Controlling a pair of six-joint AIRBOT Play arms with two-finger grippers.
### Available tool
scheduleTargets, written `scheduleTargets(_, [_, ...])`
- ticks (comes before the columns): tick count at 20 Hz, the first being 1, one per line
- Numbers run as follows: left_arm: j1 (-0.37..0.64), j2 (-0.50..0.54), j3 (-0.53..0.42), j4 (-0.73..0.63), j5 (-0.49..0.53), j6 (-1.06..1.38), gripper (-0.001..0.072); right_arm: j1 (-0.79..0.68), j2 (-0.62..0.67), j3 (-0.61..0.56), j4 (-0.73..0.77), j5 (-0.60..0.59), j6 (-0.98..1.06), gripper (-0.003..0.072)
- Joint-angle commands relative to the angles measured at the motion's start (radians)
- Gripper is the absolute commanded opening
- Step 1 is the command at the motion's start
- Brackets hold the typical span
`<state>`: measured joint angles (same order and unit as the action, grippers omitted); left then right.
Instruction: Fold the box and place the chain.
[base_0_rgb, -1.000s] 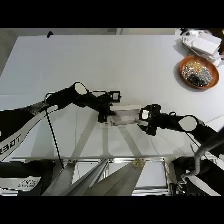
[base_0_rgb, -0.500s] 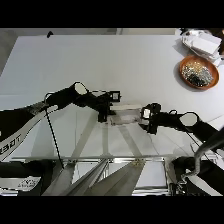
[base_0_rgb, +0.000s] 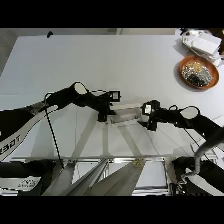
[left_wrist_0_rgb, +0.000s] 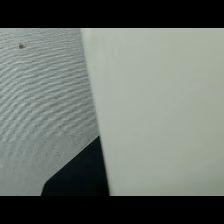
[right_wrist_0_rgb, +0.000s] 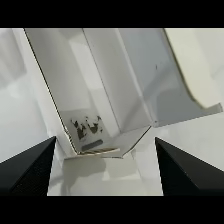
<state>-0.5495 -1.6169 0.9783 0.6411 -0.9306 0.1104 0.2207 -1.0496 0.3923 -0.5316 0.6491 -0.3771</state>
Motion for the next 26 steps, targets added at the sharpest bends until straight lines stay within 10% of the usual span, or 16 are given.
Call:
scheduleTargets(1, [-0.001,-0.001,0.0,0.0,-0.002,0.0,0.0013,-0.009,-0.053,0.035,0.04,0.061,-0.039,0.0698])
scheduleTargets(26, [-0.001,-0.001,0.0,0.0,-0.002,0.0,0.0013,0.029,-0.155,0.026,0.023,0.114,0.046,0.064])
